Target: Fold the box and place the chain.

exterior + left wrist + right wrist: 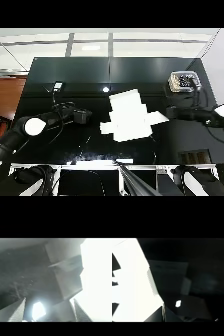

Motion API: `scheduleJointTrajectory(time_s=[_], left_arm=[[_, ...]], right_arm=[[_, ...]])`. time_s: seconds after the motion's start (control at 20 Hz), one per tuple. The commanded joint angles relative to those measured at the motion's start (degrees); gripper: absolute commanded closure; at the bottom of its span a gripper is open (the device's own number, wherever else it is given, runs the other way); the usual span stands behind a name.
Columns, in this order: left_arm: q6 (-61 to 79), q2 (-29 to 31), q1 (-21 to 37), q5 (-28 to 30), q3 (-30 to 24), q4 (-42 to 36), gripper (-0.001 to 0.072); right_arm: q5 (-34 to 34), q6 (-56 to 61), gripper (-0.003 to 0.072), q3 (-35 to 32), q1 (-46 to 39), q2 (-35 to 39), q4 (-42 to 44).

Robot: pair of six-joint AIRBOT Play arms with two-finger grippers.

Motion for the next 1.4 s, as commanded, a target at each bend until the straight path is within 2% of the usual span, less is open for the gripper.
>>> scheduleJointTrajectory(time_s=[0.0,0.1,0.3,0.35,0.55,0.6,0.65,0.7,0.75,0.9,0.95,1.05,1.1,1.2,1.25,1.3,1.35], left_arm=[[3.0,-7.6,2.2,-6.6,4.9,-9.7,0.0006],[11.0,-13.6,5.4,-12.7,7.6,-17.4,0.0006],[35.9,-26.7,9.7,-26.3,10.6,-41.2,0.0006],[38.8,-29.6,9.6,-27.8,11.6,-42.7,0.0006],[41.3,-36.8,7.9,-27.9,15.9,-40.6,0.0006],[43.9,-38.2,7.6,-30.2,17.1,-40.9,0.0009],[47.4,-39.6,7.6,-33.9,18.5,-40.6,0.0041],[49.7,-40.8,7.6,-37.6,19.6,-40.0,0.0116],[50.6,-41.8,7.7,-39.9,20.7,-38.1,0.0161],[51.9,-42.3,7.5,-39.8,21.7,-32.5,0.0209],[52.8,-42.3,7.5,-40.2,21.7,-31.9,0.0252],[53.5,-42.3,7.5,-40.3,21.7,-31.1,0.0363],[54.6,-42.3,7.5,-40.2,21.7,-31.2,0.0473],[56.5,-42.2,7.5,-39.7,21.7,-31.3,0.0631],[58.5,-42.2,7.5,-39.8,21.7,-31.0,0.0681],[59.0,-42.2,7.5,-39.6,21.7,-30.9,0.0681],[59.0,-42.2,7.5,-39.5,21.7,-30.9,0.0682]], right_arm=[[-13.6,0.0,0.0669,-5.4,11.4,4.3,1.5],[-15.0,0.1,0.0669,-5.7,14.8,4.3,1.5],[-14.9,0.1,0.0669,-5.7,17.8,4.3,1.7],[-14.8,0.1,0.0669,-5.7,18.1,4.3,1.7],[-14.2,0.1,0.0669,-5.7,18.1,4.3,1.7],[-14.3,0.1,0.0669,-5.7,18.1,4.3,1.7],[-14.3,0.0,0.0669,-5.7,18.1,4.3,1.6],[-14.3,0.0,0.0669,-5.7,18.1,4.3,1.6],[-14.4,0.0,0.0669,-5.7,18.1,4.3,1.6],[-14.4,0.0,0.0669,-5.7,18.1,4.3,1.2],[-14.5,0.0,0.0669,-5.7,18.1,4.3,1.2],[-14.8,0.0,0.0669,-5.7,18.1,4.3,1.0],[-15.0,0.0,0.0669,-5.7,18.1,4.3,0.6],[-15.1,0.1,0.0669,-5.7,18.1,4.3,-0.8],[-15.1,0.0,0.0668,-5.7,18.1,4.3,-1.4],[-15.1,0.0,0.0656,-5.6,18.1,4.3,-2.4],[-14.6,0.0,0.0442,-5.0,17.7,4.3,-4.0]])
